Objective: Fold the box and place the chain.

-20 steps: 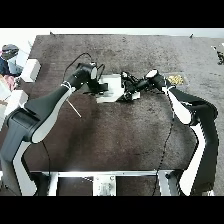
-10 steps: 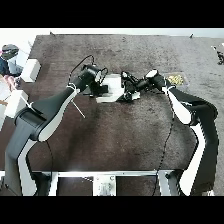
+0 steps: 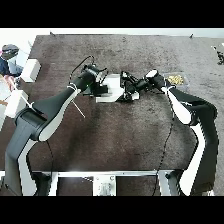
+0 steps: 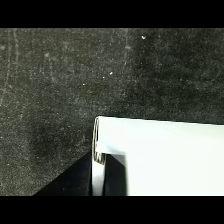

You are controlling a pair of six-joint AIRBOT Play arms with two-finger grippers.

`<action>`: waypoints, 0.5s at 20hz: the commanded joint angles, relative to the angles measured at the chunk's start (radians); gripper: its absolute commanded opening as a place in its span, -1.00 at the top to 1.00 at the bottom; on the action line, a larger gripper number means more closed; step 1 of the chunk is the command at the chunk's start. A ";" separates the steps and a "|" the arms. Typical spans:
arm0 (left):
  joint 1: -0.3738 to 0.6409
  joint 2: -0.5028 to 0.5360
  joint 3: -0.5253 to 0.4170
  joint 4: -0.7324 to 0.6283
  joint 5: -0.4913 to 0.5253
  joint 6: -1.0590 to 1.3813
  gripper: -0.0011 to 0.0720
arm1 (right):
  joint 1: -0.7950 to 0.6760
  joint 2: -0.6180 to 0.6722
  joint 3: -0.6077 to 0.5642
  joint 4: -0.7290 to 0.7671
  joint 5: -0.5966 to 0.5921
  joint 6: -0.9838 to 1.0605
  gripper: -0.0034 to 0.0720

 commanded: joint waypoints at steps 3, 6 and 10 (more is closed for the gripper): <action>0.001 0.000 0.001 0.003 0.034 0.058 0.84 | 0.000 0.000 0.000 0.000 0.002 0.001 -0.70; 0.001 0.000 0.005 -0.018 0.055 0.175 -0.51 | 0.000 0.000 0.000 0.000 0.002 0.001 -0.70; 0.001 0.013 0.008 -0.019 0.051 0.197 -0.51 | 0.000 0.000 0.000 0.000 0.002 0.001 -0.70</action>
